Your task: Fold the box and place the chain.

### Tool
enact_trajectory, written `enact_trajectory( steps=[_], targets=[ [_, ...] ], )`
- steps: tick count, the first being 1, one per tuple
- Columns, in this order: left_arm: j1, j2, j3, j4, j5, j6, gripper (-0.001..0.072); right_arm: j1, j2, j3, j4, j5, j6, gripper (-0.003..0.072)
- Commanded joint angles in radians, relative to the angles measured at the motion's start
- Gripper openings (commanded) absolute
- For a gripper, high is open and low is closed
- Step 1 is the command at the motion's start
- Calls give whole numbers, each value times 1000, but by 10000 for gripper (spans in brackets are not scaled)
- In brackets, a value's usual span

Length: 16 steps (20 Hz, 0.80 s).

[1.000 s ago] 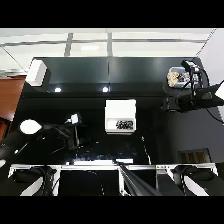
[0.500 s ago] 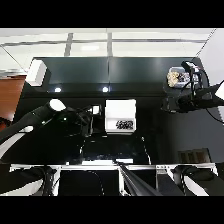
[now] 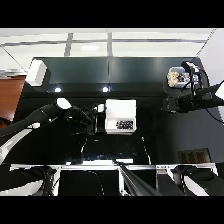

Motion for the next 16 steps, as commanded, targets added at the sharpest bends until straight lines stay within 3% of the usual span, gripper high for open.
enact_trajectory(
  steps=[1, 6, 14, 15, 16],
  targets=[
    [-3, -13, 2, -13, 6, -1, 719, 0, 1, 0, 1, 0, 0, 348],
    [-10, -13, 2, -14, 16, -1, 714, 0, 1, 0, 1, -10, 0, 347],
    [-52, -12, 2, -9, 50, 6, 691, 51, -41, -1, -5, -196, -1, 347],
    [-53, -12, 2, -9, 51, 6, 623, 60, -52, -1, -5, -209, -1, 348],
    [-53, -12, 2, -9, 50, 7, 429, 65, -65, -1, -7, -221, -1, 348]
  ],
)
